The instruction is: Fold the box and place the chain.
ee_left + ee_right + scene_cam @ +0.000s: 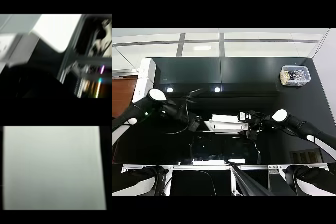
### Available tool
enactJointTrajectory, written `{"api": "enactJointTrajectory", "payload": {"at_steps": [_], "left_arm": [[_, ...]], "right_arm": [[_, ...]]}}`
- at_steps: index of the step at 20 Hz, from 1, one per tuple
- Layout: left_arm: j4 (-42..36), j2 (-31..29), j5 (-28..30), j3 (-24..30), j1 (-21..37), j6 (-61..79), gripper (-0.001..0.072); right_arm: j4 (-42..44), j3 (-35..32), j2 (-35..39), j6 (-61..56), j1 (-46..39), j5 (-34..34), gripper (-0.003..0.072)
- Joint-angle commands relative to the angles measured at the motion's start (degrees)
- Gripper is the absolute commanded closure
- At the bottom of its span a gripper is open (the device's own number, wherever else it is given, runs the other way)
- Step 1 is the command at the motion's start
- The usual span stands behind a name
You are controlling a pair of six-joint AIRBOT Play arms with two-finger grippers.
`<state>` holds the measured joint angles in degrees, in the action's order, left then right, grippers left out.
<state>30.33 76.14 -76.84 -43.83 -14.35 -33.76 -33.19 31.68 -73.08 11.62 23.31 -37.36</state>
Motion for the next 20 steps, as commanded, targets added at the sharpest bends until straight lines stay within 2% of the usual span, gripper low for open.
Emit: {"api": "enactJointTrajectory", "payload": {"at_steps": [1, 4, 5, 6, 10, 13, 15, 18, 20], "left_arm": [[-20.7, 0.0, 12.1, 3.9, -0.9, 8.9, 0.0685], [-22.2, 0.3, 28.6, 3.8, -1.5, 10.4, 0.0685], [-20.7, 0.7, 32.9, 3.8, -2.2, 10.5, 0.0685], [-18.8, 1.4, 34.7, 3.7, -2.8, 10.5, 0.0685], [-10.8, 5.1, 34.2, 3.0, -5.6, 10.4, 0.0685], [-9.7, 6.5, 33.1, 3.0, -7.1, 9.4, 0.0685], [-9.6, 7.2, 30.0, 3.0, -7.1, 9.4, 0.0685], [-8.3, 6.2, 29.6, 2.4, -3.5, 7.4, 0.0687], [-8.0, 2.5, 29.7, 1.6, 0.5, 7.2, 0.0687]], "right_arm": [[0.1, 0.0, 0.0, 0.0, 0.0, -0.1, 0.0682], [0.1, 0.0, 0.0, 0.0, 0.0, -0.1, 0.0682], [0.1, 0.0, 0.0, 0.0, 0.0, -0.1, 0.0682], [0.1, 0.0, 0.0, 0.0, 0.0, -0.1, 0.0682], [0.1, 0.0, 0.0, 0.0, 0.0, -0.1, 0.0682], [0.1, 0.0, 0.0, 0.0, 0.0, -0.1, 0.0682], [0.1, 0.0, 0.0, 0.0, 0.0, -0.1, 0.0682], [0.1, 0.0, 0.0, 0.0, 0.0, -0.1, 0.0682], [0.1, 0.0, 0.0, 0.0, 0.0, -0.1, 0.0682]]}}
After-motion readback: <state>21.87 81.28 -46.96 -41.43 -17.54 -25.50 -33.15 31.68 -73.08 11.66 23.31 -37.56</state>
